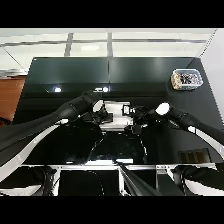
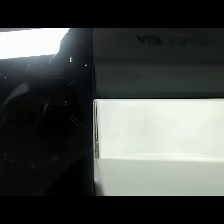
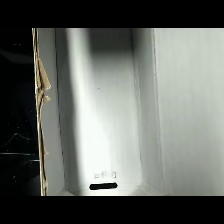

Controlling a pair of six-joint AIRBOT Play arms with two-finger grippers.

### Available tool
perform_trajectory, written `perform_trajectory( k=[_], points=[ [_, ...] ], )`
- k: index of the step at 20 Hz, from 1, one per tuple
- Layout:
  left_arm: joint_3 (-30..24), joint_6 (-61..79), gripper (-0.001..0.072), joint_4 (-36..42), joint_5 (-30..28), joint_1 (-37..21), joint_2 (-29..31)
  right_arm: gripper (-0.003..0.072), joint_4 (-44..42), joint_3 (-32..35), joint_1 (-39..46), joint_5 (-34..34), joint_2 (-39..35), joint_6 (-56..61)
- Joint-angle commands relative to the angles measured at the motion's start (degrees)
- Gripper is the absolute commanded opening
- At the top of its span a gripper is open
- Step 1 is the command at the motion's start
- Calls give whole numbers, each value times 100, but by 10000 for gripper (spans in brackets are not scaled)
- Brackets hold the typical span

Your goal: Fold the box and place the chain.

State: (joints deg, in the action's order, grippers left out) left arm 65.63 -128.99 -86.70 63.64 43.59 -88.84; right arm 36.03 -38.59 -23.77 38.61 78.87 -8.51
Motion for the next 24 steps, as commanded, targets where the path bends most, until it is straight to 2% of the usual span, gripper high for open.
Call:
perform_trajectory(
  k=[1,2,4,8,11,13,14,15,20,24],
  points=[
    [7,-52,24,0,-35,-37,2,675,-2,-2,-4,-15,0,9],
    [7,-52,24,0,-35,-37,2,720,7,-2,-4,-46,-31,35],
    [7,-50,24,-2,-35,-37,2,720,175,-2,22,55,-297,321],
    [7,-46,25,13,-33,-31,2,719,1248,-2,20,393,-970,726],
    [7,-46,27,39,-35,-31,2,716,1351,-2,17,466,-1010,721],
    [7,-46,27,42,-33,-31,2,405,1272,-2,17,468,-1008,717],
    [7,-46,27,42,-31,-31,2,290,1176,-2,13,463,-1008,715],
    [7,-46,27,42,-31,-31,2,244,1025,-2,4,439,-999,699],
    [7,-44,27,39,-33,-33,2,244,37,-2,-13,184,-717,627],
    [7,-44,27,42,-44,-33,2,244,-199,-2,-138,28,-605,616]
  ],
)
